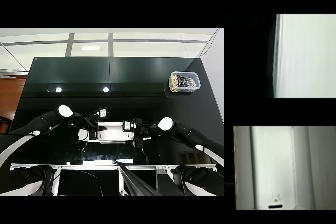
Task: Fold the box and place the chain.
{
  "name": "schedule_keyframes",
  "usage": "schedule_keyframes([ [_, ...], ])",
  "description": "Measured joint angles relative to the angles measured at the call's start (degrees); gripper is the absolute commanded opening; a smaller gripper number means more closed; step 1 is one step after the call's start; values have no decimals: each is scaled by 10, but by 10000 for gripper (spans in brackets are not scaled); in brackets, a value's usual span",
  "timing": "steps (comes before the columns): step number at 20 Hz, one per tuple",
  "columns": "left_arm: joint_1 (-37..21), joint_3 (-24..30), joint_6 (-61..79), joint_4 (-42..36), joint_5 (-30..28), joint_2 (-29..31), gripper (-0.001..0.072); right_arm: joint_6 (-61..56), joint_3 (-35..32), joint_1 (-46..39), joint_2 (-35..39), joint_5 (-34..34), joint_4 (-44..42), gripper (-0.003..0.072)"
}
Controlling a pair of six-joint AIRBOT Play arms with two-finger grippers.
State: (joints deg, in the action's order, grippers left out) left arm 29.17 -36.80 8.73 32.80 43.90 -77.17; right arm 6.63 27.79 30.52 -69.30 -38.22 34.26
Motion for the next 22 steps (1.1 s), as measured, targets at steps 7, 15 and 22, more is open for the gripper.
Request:
schedule_keyframes([
  [7, 0, 0, 0, 0, 0, 0, 29, 0, 0, -3, 0, -7, 1, 715],
  [15, 0, 0, -1, 0, 0, 0, 29, -11, 0, -3, 0, -4, 0, 714],
  [22, 0, 0, -1, 0, 1, 0, 29, -19, 0, -3, 0, 8, 0, 484],
])
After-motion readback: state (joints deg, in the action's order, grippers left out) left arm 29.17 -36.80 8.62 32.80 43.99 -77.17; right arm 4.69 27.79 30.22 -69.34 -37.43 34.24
